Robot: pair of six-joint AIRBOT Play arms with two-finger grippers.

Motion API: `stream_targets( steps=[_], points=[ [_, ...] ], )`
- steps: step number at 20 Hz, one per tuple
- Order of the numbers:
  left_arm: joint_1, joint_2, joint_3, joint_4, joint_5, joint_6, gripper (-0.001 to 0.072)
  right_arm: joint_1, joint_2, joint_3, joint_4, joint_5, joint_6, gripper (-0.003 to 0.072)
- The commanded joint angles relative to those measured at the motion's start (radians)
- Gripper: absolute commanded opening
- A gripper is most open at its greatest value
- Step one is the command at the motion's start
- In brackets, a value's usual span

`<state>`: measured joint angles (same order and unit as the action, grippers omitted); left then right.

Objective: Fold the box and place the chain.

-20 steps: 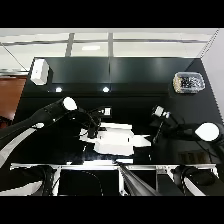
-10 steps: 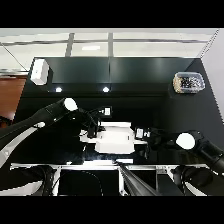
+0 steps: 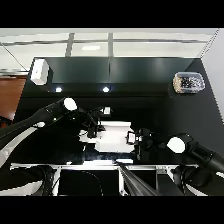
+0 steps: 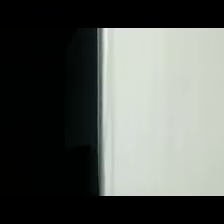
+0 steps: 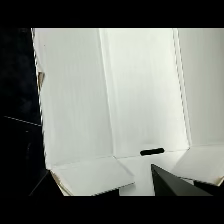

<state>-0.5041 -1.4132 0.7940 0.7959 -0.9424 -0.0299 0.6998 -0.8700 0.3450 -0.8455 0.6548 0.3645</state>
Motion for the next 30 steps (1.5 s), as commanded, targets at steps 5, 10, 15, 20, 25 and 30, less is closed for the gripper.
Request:
stream_targets(
  steps=[5,10,15,20,25,30],
  points=[
    [0.001,0.0,0.002,-0.001,-0.011,-0.002,0.0027,0.017,-0.017,0.026,0.052,-0.079,-0.002,0.0684],
    [0.001,0.0,0.002,-0.001,-0.024,-0.001,0.0026,0.017,-0.017,0.084,-0.024,-0.064,-0.002,0.0684],
    [0.001,0.0,0.002,-0.001,-0.031,-0.002,0.0026,-0.059,-0.017,0.092,-0.018,-0.105,0.01,0.0684],
    [0.001,0.0,0.002,-0.001,-0.031,-0.002,0.0027,-0.109,-0.018,0.092,0.056,-0.099,-0.052,0.0684],
    [0.001,0.0,0.002,-0.001,-0.03,-0.002,0.0026,-0.112,-0.063,0.092,0.203,-0.038,-0.169,0.0684],
    [0.001,0.0,0.002,-0.001,-0.03,-0.002,0.0027,-0.117,-0.149,0.089,0.245,0.019,-0.311,0.0684]
  ],
)
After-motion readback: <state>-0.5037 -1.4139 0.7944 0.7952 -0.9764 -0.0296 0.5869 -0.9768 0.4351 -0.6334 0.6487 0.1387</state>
